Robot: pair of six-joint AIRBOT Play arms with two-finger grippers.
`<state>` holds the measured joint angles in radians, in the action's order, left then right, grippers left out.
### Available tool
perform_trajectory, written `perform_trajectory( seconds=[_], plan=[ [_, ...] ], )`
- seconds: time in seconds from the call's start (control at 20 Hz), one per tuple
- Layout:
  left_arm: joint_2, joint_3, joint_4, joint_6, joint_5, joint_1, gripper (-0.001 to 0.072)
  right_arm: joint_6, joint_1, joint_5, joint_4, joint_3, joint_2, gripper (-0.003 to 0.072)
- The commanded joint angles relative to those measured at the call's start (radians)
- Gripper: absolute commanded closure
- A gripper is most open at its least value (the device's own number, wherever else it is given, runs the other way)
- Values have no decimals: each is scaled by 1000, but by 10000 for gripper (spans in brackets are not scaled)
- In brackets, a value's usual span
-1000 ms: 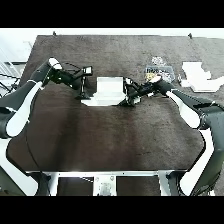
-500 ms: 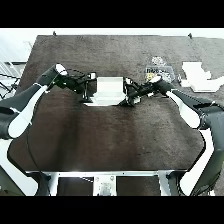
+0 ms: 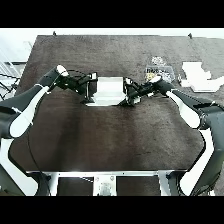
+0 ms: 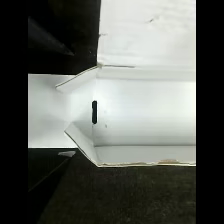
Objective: Fold the box and place the chain.
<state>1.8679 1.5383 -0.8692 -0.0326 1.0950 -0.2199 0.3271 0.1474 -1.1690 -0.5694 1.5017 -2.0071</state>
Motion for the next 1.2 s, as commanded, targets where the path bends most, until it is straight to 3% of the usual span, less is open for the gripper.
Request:
perform_trajectory(
  seconds=[0.0, 0.15, 0.2, 0.25, 0.6, 0.65, 0.7, 1.15],
  plan=[
    [20, 0, 20, -32, 19, 0, 12, 0, 1, 0, 0, 0, 0, 100],
    [23, 0, 27, -38, 16, 0, 13, 0, 1, 0, 0, 0, 0, 99],
    [23, 0, 32, -52, 17, 0, 60, 0, 1, 0, 0, 0, 0, 99],
    [23, 0, 39, -55, 17, 0, 238, -1, 1, 0, 0, 0, 0, 99],
    [23, 0, 47, -56, 22, 0, 243, 0, 1, 0, 0, 0, 0, 99],
    [23, 0, 48, -57, 22, 0, 355, 0, 1, 0, 0, 0, 0, 99],
    [23, 0, 56, -68, 24, 0, 421, 0, 1, 0, 0, 0, 0, 100],
    [53, 0, 172, -135, 19, -21, 422, 0, 1, 0, 0, 0, 0, 99]
  ],
)
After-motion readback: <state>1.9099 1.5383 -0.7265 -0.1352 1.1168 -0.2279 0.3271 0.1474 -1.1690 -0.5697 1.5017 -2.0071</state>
